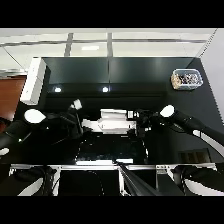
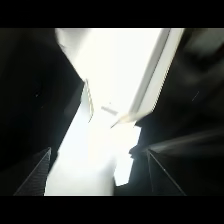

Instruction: Fold the box and place the chain.

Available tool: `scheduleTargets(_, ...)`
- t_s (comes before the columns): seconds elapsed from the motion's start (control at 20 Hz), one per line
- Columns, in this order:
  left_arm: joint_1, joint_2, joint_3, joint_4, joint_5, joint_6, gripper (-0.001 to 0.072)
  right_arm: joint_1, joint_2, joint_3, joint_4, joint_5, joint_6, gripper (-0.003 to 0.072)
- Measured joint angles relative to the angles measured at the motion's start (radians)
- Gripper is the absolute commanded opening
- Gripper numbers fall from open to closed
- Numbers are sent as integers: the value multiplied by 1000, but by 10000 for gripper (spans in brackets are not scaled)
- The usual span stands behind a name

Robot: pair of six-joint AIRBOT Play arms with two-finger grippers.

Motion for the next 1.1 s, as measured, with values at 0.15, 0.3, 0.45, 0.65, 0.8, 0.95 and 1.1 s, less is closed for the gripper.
scheduleTargets(0.15, -52, -89, 53, 60, 21, 71, 706, 0, 0, 0, 0, 0, 0, 469)
scheduleTargets(0.3, -82, -193, 124, 81, 19, 109, 682, 0, 0, 0, 0, 0, 0, 469)
scheduleTargets(0.45, -95, -255, 163, 58, 13, 135, 366, 0, 0, 0, 0, 1, 0, 469)
scheduleTargets(0.65, -100, -283, 180, 22, -37, 151, 219, 0, 0, 0, -1, 1, -1, 469)
scheduleTargets(0.8, -115, -295, 184, -17, -28, 156, 220, 0, 0, 0, -1, 2, -3, 469)
scheduleTargets(0.95, -158, -313, 185, -47, -10, 158, 221, 0, 0, 0, 0, 2, 2, 469)
scheduleTargets(1.1, -182, -320, 188, -60, 13, 158, 220, 0, 0, 0, 0, 2, 1, 469)
